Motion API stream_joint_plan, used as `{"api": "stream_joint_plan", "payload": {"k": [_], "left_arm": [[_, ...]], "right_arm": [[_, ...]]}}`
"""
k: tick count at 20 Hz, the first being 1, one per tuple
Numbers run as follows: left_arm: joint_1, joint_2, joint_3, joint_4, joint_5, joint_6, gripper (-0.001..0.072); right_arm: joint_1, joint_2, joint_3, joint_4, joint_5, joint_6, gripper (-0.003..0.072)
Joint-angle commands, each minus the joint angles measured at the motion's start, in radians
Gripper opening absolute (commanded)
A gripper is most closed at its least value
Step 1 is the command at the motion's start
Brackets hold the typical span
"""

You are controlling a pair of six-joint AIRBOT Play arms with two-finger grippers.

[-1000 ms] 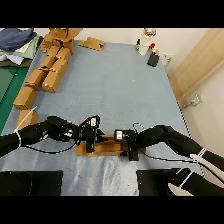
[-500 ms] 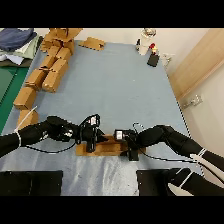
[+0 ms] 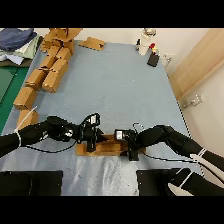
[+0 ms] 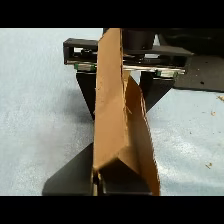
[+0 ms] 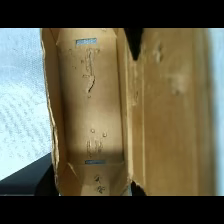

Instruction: Fold the box.

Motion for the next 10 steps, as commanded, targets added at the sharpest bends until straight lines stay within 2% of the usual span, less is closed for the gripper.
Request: {"api": "stream_joint_plan", "payload": {"k": [1,2,4,6,7,10], "left_arm": [[0.001,0.001,0.001,-0.002,0.013,-0.008,0.0307],[0.001,0.002,0.003,0.0,0.025,-0.03,0.0357],[0.004,0.007,0.003,0.017,0.046,-0.035,0.0356],[0.022,0.043,0.003,0.115,0.056,-0.173,0.0356],[0.039,0.074,0.003,0.214,0.053,-0.283,0.0356],[0.086,0.21,0.003,0.628,0.007,-0.737,0.0356]], "right_arm": [[0.001,0.0,0.0,0.0,0.0,0.0,0.05],[0.001,0.0,0.0,0.0,0.0,0.0,0.05],[0.001,0.0,0.0,0.0,0.0,0.0,0.05],[0.001,0.0,0.0,0.0,0.0,0.0,0.05],[0.001,0.0,-0.001,0.0,0.0,0.0,0.05],[0.001,0.0,-0.001,0.0,0.0,0.0,0.05]]}}
